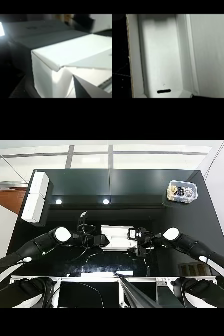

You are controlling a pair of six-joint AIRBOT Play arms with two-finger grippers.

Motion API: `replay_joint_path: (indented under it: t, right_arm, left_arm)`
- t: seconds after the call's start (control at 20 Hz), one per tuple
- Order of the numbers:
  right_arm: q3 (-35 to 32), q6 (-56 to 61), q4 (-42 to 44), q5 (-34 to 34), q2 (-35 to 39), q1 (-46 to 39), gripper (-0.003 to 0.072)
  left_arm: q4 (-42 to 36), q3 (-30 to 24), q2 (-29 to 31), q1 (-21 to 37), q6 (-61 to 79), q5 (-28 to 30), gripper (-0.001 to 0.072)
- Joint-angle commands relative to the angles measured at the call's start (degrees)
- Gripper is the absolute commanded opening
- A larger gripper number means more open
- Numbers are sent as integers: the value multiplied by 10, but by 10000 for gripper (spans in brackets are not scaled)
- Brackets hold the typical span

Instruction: Fold the box and place the chain.

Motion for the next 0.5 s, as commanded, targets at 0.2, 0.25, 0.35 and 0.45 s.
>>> replay_joint_path:
  t: [0.2,0.25,0.35,0.45]
  right_arm:
    - [0,0,0,0,0,0,468]
    - [0,0,0,0,0,0,467]
    - [0,0,0,0,0,0,467]
    - [0,0,0,0,0,0,467]
  left_arm:
    - [292,56,0,-22,-285,-57,597]
    - [324,68,0,-22,-308,-86,597]
    - [364,93,0,-23,-336,-138,597]
    - [388,113,-2,-37,-360,-155,597]
